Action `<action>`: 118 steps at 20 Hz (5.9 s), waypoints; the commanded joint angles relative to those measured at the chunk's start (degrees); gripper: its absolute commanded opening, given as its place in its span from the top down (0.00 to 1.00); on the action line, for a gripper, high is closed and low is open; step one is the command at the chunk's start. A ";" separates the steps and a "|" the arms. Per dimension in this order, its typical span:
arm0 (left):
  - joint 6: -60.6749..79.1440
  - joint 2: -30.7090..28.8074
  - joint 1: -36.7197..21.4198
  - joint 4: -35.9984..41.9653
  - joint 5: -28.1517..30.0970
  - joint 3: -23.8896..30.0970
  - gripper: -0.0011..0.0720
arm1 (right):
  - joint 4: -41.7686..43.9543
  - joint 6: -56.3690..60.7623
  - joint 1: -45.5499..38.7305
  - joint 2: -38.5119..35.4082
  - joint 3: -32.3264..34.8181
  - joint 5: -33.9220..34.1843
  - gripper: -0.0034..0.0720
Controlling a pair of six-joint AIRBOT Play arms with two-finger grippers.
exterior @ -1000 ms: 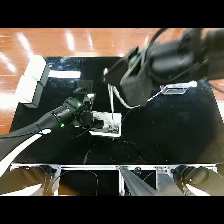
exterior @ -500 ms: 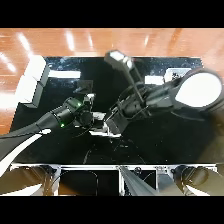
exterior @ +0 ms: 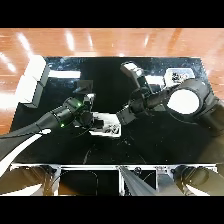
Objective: Fold the box and place the chain.
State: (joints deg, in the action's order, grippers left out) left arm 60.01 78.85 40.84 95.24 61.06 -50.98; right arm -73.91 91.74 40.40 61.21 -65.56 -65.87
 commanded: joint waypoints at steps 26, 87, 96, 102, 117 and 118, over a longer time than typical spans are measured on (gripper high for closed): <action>0.00 0.04 0.04 -0.04 -0.02 -0.02 0.94 | 8.70 -3.96 -4.90 3.37 0.28 7.15 0.91; 0.02 0.04 0.04 -0.22 0.22 -0.02 0.94 | 12.81 -9.35 -44.33 -1.55 -6.88 13.53 0.92; 0.02 0.04 0.04 -0.24 0.22 -0.02 0.94 | 20.63 -13.25 -44.22 -17.55 -25.70 -0.37 0.92; 0.02 0.04 0.04 -0.22 0.24 -0.02 0.94 | 26.01 -13.33 -44.22 -17.55 -36.87 0.63 0.92; 0.04 0.04 0.02 -0.28 -0.11 -0.02 0.94 | 38.73 -13.46 -44.19 -17.03 -41.40 6.25 0.92; 0.04 0.04 0.02 -0.28 -0.15 -0.02 0.94 | 41.31 -13.53 -44.19 -16.65 -41.38 4.22 0.92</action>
State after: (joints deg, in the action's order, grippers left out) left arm 60.03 78.85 40.86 95.00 61.12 -50.98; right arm -38.87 78.28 -3.86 44.01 -106.83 -55.96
